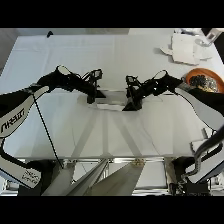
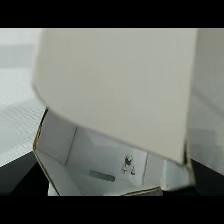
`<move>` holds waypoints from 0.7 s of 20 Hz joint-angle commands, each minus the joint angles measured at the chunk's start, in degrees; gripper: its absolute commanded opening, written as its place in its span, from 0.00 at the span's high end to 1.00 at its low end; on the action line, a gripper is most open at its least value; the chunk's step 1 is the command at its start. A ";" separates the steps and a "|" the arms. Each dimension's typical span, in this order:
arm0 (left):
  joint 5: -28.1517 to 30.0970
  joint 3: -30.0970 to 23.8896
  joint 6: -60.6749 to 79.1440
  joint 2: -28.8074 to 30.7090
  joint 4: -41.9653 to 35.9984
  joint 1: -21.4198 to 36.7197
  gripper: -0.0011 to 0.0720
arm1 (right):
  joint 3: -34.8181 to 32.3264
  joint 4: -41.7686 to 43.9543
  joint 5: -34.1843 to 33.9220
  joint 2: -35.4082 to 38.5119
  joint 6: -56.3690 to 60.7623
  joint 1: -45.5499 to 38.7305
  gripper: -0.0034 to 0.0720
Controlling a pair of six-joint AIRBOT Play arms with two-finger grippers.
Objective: Fold the box and place the chain.
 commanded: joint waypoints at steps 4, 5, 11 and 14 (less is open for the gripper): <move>-0.61 0.00 0.04 -0.04 0.00 0.00 0.97 | 0.20 0.13 -5.53 -0.02 1.79 -0.28 0.05; -0.61 0.00 0.04 -0.04 0.00 0.00 0.97 | 0.24 0.09 -5.46 -0.02 1.92 -0.44 0.05; -0.61 0.00 0.02 -0.04 0.00 0.02 0.97 | 0.28 -0.35 -5.44 -0.02 3.06 -0.61 0.11; -0.61 0.00 0.04 -0.04 0.00 0.00 0.97 | 0.28 -0.35 -5.27 -0.02 3.04 -0.61 0.17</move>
